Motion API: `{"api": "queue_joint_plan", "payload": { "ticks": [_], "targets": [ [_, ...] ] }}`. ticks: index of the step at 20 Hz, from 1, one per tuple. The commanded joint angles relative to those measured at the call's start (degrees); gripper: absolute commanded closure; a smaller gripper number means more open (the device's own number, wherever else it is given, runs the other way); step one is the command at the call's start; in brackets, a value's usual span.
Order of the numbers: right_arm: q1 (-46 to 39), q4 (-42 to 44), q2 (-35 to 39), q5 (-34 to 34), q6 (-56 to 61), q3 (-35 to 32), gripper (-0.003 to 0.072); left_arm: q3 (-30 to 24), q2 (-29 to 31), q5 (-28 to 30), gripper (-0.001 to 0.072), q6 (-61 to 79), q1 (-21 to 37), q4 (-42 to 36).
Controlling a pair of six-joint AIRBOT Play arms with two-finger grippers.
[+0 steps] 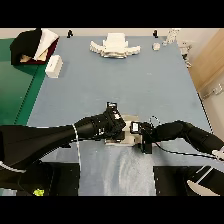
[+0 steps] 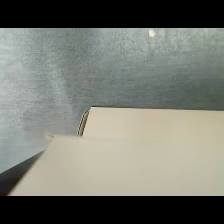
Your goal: Fold the box.
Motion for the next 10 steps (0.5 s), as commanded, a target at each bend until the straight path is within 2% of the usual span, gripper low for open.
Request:
{"api": "queue_joint_plan", "payload": {
  "ticks": [1,8,10],
  "targets": [
    [0.0,0.1,0.0,0.0,0.1,0.0,0.0170,0.1,0.0,-0.3,0.0128,0.0,0.0,-0.1],
    [0.0,0.1,0.0,0.0,0.1,0.0,0.0169,0.2,0.1,-0.7,0.0128,0.0,0.0,0.1],
    [0.0,0.1,0.0,0.0,0.1,0.0,0.0169,2.2,0.9,-4.5,0.0126,2.5,0.0,0.2]
  ]
}}
